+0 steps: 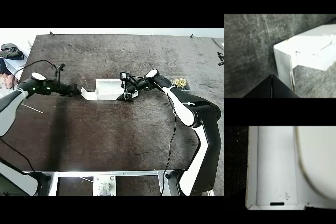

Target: Fold the box and place the chain.

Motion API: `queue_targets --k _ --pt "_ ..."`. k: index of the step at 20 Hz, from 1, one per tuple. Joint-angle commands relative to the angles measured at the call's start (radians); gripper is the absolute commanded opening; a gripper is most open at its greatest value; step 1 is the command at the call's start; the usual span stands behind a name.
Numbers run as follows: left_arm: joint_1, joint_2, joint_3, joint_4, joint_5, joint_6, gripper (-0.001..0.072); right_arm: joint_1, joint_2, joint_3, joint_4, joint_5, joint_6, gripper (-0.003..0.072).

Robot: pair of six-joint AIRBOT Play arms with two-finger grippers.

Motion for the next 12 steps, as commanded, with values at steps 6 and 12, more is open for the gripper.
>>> queue_targets --k 6,12 --pt "-0.050 -0.080 -0.001 -0.127 0.044 0.008 0.0012 0.000 0.000 0.001 0.000 0.000 0.000 0.0374" --pt "-0.050 -0.080 0.000 -0.217 0.010 0.045 0.0014 0.000 0.000 0.001 0.000 0.000 0.000 0.0374"
